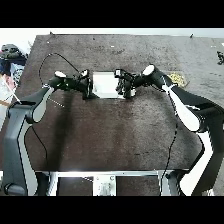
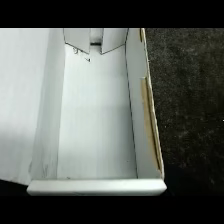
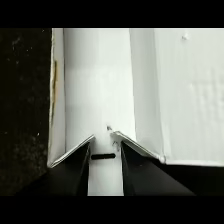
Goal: Fold the box and place the chain.
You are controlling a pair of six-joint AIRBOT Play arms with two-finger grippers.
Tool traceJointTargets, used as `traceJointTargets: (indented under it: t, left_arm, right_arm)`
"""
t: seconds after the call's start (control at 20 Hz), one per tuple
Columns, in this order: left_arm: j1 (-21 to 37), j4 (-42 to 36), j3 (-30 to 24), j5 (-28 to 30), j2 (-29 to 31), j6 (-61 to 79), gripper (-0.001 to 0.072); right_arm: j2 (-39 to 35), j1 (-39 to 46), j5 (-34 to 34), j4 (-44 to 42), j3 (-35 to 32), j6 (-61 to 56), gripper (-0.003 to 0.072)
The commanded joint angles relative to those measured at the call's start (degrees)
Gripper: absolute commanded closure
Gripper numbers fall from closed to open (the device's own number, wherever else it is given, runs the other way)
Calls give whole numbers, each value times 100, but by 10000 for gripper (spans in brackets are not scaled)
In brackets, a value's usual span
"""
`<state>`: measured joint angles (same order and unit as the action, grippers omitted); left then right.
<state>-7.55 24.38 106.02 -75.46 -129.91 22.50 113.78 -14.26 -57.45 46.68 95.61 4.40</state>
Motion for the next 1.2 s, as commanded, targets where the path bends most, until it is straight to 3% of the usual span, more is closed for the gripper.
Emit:
traceJointTargets:
  t: [0.0,0.1,0.15,0.55,0.6,0.65,0.7,0.75,0.9,0.95,1.0,1.1,1.15]
  left_arm:
    - [-2,-4,4,0,-4,0,263]
    - [-2,-4,4,0,-4,0,263]
    - [-2,-4,4,0,-4,0,263]
    - [-2,-4,4,0,-4,0,263]
    - [-2,-4,4,0,-4,0,263]
    - [-2,-4,4,0,-4,0,263]
    - [-2,-4,4,0,-4,0,263]
    - [-2,-4,4,0,-4,0,263]
    - [-2,-4,4,0,-4,0,263]
    - [-2,-4,4,0,-4,0,263]
    - [-2,-4,4,0,-4,0,263]
    - [-2,-4,4,0,-4,0,263]
    - [-2,-4,4,0,-4,0,263]
  right_arm:
    - [42,-101,313,-70,-2,57,463]
    - [46,-103,374,-109,-2,57,433]
    - [46,-103,365,-109,-2,59,317]
    - [46,-103,262,-105,-2,59,317]
    - [46,-103,260,-105,-2,55,250]
    - [46,-101,243,-105,-2,74,48]
    - [46,-101,240,-103,-2,81,48]
    - [46,-101,247,-101,-2,81,101]
    - [46,-96,247,-81,-2,74,89]
    - [46,-87,245,-81,-2,70,144]
    - [33,-61,245,-37,-2,-11,318]
    - [-9,42,238,140,9,-476,503]
    - [-50,111,238,223,11,-756,535]
